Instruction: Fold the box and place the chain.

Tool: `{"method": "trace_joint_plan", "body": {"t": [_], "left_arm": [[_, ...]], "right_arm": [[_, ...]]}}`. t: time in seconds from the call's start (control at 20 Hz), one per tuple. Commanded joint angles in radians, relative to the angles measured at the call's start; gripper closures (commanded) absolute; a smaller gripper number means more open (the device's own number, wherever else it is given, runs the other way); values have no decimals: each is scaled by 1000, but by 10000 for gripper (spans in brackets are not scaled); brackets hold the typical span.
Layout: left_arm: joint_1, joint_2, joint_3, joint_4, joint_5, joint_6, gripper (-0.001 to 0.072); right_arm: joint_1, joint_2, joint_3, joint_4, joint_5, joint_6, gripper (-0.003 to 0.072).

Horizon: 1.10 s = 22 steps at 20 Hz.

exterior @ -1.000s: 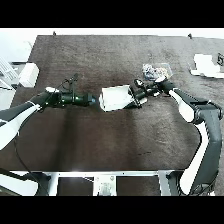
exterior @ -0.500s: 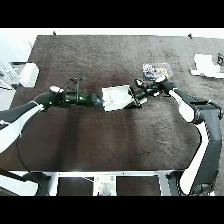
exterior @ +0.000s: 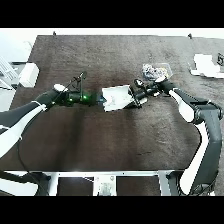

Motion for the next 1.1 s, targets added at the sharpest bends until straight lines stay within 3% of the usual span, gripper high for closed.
{"method": "trace_joint_plan", "body": {"t": [0.0,0.3,0.7,1.05], "left_arm": [[-18,2,42,139,-3,-171,280],[-81,2,120,386,1,-453,280],[-125,1,126,405,94,-484,280],[-143,-1,137,443,95,-554,280]], "right_arm": [[1,0,1,0,0,0,398],[1,0,0,0,0,0,397],[1,0,1,0,0,0,398],[1,0,0,0,0,0,398]]}}
